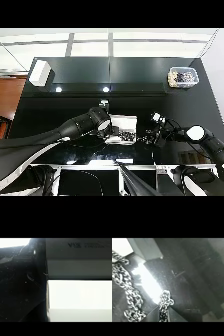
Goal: Fold the box and place the chain.
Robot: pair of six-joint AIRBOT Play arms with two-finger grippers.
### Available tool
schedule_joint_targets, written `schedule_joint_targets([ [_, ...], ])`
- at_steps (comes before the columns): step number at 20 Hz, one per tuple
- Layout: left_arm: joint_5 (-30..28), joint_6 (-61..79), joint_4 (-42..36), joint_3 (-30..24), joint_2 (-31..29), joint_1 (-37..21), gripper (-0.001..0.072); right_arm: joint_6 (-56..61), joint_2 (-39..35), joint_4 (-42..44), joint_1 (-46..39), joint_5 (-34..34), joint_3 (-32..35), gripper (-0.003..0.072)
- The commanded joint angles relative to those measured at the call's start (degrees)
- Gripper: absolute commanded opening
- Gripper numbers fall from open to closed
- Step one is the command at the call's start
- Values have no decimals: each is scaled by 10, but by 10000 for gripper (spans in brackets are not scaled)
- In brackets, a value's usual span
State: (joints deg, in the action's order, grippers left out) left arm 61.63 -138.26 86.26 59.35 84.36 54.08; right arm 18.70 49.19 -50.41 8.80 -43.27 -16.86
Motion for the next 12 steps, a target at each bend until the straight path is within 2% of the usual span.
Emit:
schedule_joint_targets([
  [1, 0, 0, 0, 0, 0, 0, 30, 77, -1, 3, -2, -63, -39, 17],
  [5, 0, 0, 0, 0, 0, 0, 30, 169, -2, -10, -2, -217, -165, 17],
  [9, 0, 0, 0, 0, 2, 0, 30, 261, -2, -2, -2, -347, -327, 17],
  [12, 1, 0, 0, 0, 5, 0, 30, 296, -15, 29, -2, -396, -429, 17],
])
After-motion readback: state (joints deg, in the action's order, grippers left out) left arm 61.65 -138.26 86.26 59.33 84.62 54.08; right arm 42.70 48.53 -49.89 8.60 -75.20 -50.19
